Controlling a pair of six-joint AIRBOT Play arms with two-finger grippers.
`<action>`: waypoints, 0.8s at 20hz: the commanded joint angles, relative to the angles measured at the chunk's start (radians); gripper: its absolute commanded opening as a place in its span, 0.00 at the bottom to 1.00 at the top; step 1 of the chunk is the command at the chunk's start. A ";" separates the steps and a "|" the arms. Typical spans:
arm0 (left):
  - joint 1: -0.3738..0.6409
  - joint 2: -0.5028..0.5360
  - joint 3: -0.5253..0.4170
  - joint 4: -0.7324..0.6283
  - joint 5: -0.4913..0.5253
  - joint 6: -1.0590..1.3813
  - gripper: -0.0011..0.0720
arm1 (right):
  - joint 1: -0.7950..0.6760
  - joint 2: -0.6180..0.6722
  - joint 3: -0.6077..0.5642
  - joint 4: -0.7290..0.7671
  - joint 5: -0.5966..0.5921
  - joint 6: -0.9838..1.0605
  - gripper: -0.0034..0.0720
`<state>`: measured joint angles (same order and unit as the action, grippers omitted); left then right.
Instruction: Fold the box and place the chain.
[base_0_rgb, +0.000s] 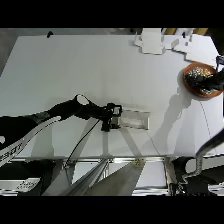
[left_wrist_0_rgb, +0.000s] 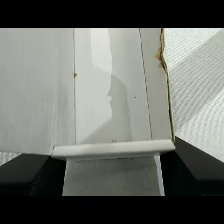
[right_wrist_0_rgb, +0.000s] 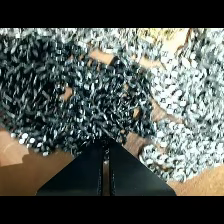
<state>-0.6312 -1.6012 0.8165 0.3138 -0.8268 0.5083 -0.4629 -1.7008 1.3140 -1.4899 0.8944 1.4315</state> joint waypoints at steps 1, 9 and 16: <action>0.000 0.001 0.000 0.000 0.000 0.000 0.20 | -0.001 0.033 0.001 0.001 0.017 -0.001 0.07; 0.000 0.001 0.000 0.000 0.000 0.000 0.20 | 0.000 0.119 0.001 0.030 0.079 -0.032 0.07; 0.000 0.001 0.000 0.000 0.000 0.000 0.20 | 0.045 0.494 0.001 0.122 0.193 -0.079 0.07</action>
